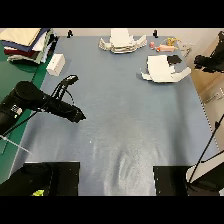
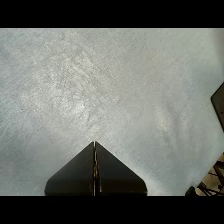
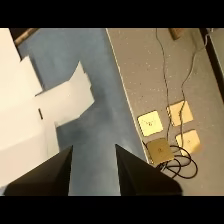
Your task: Fold the box.
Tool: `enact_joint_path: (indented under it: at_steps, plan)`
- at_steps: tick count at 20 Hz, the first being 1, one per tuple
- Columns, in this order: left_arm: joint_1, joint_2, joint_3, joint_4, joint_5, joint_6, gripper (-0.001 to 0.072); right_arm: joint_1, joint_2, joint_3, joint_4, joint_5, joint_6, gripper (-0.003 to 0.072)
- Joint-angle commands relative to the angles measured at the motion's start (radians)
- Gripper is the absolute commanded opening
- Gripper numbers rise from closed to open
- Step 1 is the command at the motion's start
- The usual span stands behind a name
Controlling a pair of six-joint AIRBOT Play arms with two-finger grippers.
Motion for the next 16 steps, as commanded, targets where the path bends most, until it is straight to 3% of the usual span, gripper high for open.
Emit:
enact_joint_path:
  at_steps: [1,8,10,13,16]
  plan:
    - [0.0,0.001,0.0,0.0,0.0,0.0,0.0014,-0.056,-0.182,0.17,0.135,0.068,-0.085,0.0439]
    - [0.0,0.001,0.0,0.0,0.0,0.0,0.0013,-0.042,-0.314,0.187,0.259,0.135,-0.204,0.0415]
    - [0.0,0.001,0.0,0.0,0.0,0.0,0.0014,-0.032,-0.315,0.187,0.262,0.124,-0.214,0.0228]
    - [0.0,0.002,0.0,0.0,0.0,0.0,0.0013,-0.019,-0.298,0.187,0.301,0.066,-0.288,0.0014]
    - [0.0,0.002,0.0,0.0,0.0,0.0,0.0013,-0.011,-0.25,0.187,0.372,-0.019,-0.333,0.0001]
